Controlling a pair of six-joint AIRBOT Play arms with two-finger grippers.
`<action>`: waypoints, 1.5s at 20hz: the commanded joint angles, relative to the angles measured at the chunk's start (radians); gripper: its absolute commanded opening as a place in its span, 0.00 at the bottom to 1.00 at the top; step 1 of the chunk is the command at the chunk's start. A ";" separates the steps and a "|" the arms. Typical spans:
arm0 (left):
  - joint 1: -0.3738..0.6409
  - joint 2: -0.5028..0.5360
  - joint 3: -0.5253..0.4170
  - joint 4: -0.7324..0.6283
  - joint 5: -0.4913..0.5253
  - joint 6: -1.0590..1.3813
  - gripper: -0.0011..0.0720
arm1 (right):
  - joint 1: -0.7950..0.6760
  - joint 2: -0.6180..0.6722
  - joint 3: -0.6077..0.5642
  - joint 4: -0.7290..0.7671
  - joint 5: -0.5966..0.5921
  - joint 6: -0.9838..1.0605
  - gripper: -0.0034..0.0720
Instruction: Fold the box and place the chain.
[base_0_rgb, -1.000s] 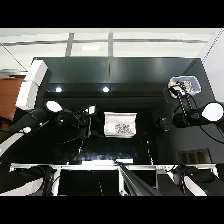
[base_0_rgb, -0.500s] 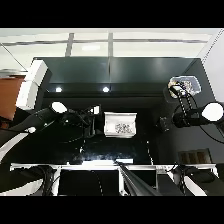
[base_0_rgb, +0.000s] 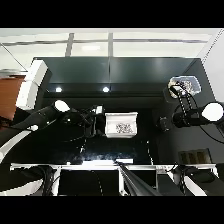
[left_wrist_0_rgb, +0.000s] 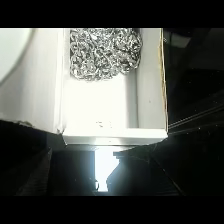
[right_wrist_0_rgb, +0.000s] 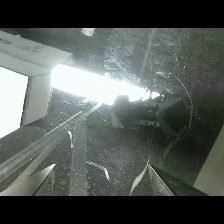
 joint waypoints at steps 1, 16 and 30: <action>0.005 -0.002 0.009 0.031 -0.008 -0.032 0.98 | -0.001 0.001 0.000 0.000 -0.001 0.000 0.98; -0.057 0.000 0.010 0.014 0.029 -0.083 0.99 | -0.001 0.001 0.000 -0.003 -0.001 0.000 0.98; -0.117 -0.005 0.010 0.004 0.090 -0.082 0.98 | -0.001 0.001 0.000 -0.003 -0.001 0.000 0.98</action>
